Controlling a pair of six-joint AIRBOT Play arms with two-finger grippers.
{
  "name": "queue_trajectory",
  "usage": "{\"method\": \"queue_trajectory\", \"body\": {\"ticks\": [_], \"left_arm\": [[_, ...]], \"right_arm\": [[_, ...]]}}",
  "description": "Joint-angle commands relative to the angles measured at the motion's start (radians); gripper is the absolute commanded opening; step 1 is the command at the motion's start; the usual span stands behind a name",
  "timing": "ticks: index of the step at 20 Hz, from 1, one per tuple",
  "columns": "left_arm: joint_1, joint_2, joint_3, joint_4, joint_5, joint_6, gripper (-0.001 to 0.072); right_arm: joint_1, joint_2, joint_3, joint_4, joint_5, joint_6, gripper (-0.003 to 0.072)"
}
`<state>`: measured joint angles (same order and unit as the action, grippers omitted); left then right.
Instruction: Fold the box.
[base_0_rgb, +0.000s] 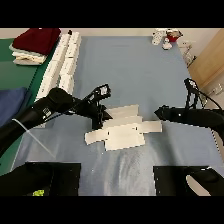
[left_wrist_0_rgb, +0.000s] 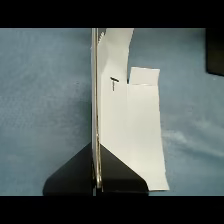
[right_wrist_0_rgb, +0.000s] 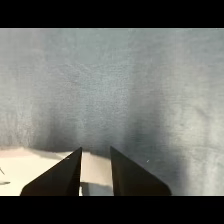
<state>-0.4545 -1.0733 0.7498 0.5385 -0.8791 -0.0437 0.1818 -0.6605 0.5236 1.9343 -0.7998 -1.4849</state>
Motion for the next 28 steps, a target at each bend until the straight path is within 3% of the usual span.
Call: {"method": "queue_trajectory", "body": {"ticks": [1, 4, 9, 17, 21, 23, 26, 28], "left_arm": [[0.048, -0.060, 0.056, -0.024, -0.192, 0.010, 0.0013], [0.028, -0.108, 0.047, -0.032, -0.159, 0.035, 0.0013], [0.011, -0.109, -0.017, -0.185, -0.093, 0.161, 0.0012], [-0.011, -0.031, -0.040, -0.109, -0.045, 0.116, 0.0010], [-0.109, 0.064, -0.094, -0.040, 0.131, 0.050, 0.0009], [-0.164, 0.155, -0.169, -0.040, 0.268, 0.067, 0.0008], [-0.241, 0.287, -0.288, -0.040, 0.352, 0.113, 0.0009], [-0.303, 0.329, -0.344, -0.040, 0.414, 0.116, 0.0009]], "right_arm": [[0.001, 0.000, 0.001, 0.000, 0.023, 0.000, 0.0263], [0.001, -0.001, 0.001, 0.000, 0.036, 0.000, 0.0263], [0.001, -0.001, 0.001, 0.000, 0.036, 0.001, 0.0263], [0.001, -0.001, 0.001, 0.000, 0.040, 0.000, 0.0263], [0.001, -0.001, 0.001, -0.001, 0.044, 0.000, 0.0262], [0.001, -0.001, 0.000, 0.000, 0.044, 0.000, 0.0263], [0.001, -0.001, 0.000, -0.001, 0.045, 0.000, 0.0261], [0.001, -0.001, 0.000, -0.001, 0.051, 0.000, 0.0086]]}}
